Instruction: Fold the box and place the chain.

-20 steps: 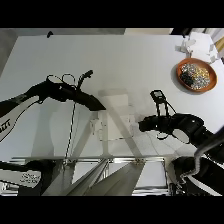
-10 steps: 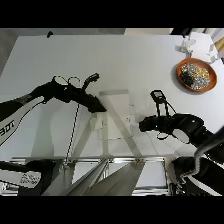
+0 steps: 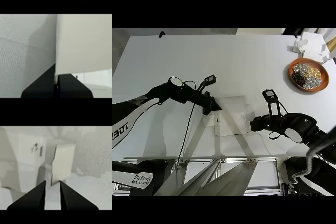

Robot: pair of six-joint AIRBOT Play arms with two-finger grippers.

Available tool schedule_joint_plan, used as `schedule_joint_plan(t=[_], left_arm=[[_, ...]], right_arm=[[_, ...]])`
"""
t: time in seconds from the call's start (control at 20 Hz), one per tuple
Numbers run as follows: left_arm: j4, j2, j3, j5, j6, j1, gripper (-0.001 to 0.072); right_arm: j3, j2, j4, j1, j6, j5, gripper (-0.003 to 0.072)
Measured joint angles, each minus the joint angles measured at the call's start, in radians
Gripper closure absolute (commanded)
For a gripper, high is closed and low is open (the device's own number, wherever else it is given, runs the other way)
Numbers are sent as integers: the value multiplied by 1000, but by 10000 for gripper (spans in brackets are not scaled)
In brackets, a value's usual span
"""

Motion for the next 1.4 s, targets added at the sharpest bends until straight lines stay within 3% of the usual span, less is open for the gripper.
schedule_joint_plan(t=[0.4,0.65,1.0,1.4], left_arm=[[1,128,-35,-32,128,-5,715],[0,216,-148,58,261,-56,711],[-69,196,-201,290,420,-205,707],[-204,137,-206,357,524,-235,708]], right_arm=[[134,84,-175,0,-119,245,486],[150,147,-241,0,-253,395,486],[154,164,-248,0,-301,377,486],[154,165,-228,0,-306,344,486]])
